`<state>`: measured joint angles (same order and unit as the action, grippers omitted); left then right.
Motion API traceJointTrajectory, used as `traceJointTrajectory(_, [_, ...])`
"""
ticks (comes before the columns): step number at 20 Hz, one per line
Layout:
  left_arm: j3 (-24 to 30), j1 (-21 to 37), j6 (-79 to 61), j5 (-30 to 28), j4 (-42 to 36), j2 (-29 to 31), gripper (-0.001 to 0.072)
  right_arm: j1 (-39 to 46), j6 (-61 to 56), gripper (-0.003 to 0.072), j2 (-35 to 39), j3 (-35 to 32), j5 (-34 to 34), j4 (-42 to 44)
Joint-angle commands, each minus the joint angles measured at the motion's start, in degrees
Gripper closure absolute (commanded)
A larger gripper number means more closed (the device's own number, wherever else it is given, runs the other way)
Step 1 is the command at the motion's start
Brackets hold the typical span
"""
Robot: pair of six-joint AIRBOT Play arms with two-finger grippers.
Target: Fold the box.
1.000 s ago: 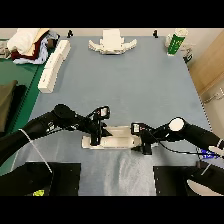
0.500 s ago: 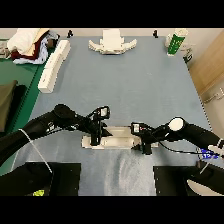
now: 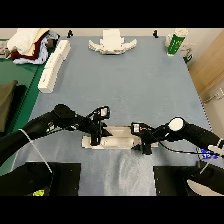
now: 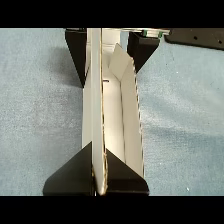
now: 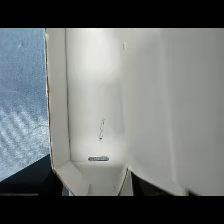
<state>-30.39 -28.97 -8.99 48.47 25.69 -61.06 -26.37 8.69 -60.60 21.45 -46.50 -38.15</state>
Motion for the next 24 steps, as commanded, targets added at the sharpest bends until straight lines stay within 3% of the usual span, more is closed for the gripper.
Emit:
traceJointTrajectory(1, [-0.02,0.02,0.00,0.00,0.00,-0.04,0.0695,-0.02,-0.02,0.0231,-0.04,0.02,0.04,0.00])
traceJointTrajectory(10, [-0.02,0.02,0.02,0.31,-0.39,-0.04,0.0694,-0.02,-0.02,0.0231,-0.04,0.00,0.04,0.00])
traceJointTrajectory(11, [-0.02,0.02,0.02,0.37,-0.33,-0.04,0.0632,-0.02,-0.02,0.0231,-0.04,0.02,0.04,0.00])
traceJointTrajectory(12, [-0.02,0.02,0.04,0.07,-0.46,-0.04,0.0313,-0.02,-0.02,0.0231,-0.04,0.00,0.04,0.00])
traceJointTrajectory(13, [-0.09,0.02,0.04,-0.07,-0.44,-0.04,0.0069,-0.02,-0.02,0.0231,-0.04,0.02,0.04,0.00])
traceJointTrajectory(16, [-0.35,0.20,5.60,-0.07,0.83,1.33,0.0060,-0.02,-0.02,0.0231,-0.04,0.00,0.04,0.00])
traceJointTrajectory(18, [-0.35,1.01,18.05,0.68,6.45,4.83,0.0060,-0.02,-0.02,0.0231,-0.04,0.02,0.04,0.00])
traceJointTrajectory(21, [-0.85,3.26,42.36,12.02,21.73,13.57,0.0090,-0.02,-0.02,0.0231,-0.04,0.00,0.04,0.00])
traceJointTrajectory(22, [-1.01,3.34,50.77,16.20,23.23,16.26,0.0365,-0.02,-0.02,0.0231,-0.04,0.00,0.04,0.00])
traceJointTrajectory(23, [-0.98,2.93,56.98,19.50,22.01,18.71,0.0684,-0.02,-0.02,0.0231,-0.04,0.02,0.04,0.00])
traceJointTrajectory(24, [-0.94,1.66,60.67,19.91,19.15,19.96,0.0696,-0.02,-0.02,0.0231,-0.04,0.02,0.04,0.00])
